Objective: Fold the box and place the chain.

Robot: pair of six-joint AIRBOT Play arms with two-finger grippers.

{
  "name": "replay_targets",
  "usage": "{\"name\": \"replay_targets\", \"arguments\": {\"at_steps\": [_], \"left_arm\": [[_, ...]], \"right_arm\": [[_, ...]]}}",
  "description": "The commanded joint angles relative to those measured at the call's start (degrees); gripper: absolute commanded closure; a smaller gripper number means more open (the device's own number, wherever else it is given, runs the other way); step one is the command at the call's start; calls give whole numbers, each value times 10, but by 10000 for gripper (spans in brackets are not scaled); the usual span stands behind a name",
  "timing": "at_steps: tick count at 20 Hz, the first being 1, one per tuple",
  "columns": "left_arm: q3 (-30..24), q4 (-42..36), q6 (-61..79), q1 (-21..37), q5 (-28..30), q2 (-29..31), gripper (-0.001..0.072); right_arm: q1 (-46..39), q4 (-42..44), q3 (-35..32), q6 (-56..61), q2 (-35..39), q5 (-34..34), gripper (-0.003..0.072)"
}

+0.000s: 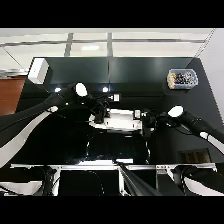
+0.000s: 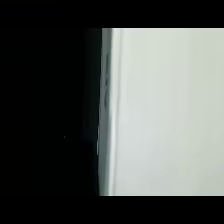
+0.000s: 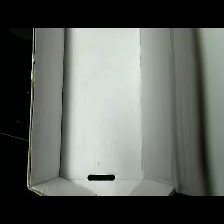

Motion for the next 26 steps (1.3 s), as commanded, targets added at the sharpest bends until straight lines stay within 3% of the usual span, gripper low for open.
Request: {"name": "replay_targets", "arguments": {"at_steps": [1,20,21,22,23,25,26], "left_arm": [[0,0,0,0,3,0,683],[0,2,0,0,2,0,682],[0,2,0,0,2,0,678],[0,2,0,0,3,0,677],[0,2,0,0,3,0,677],[0,2,0,0,3,0,668],[0,2,0,0,2,0,563]], "right_arm": [[10,2,1,0,-5,-16,-31],[9,-31,0,19,-7,-27,-30],[9,-30,0,19,-7,-27,20],[9,-30,0,19,-7,-26,175],[9,-30,0,19,-7,-27,218],[9,-30,0,19,-7,-27,217],[9,-30,0,19,-7,-27,217]]}}
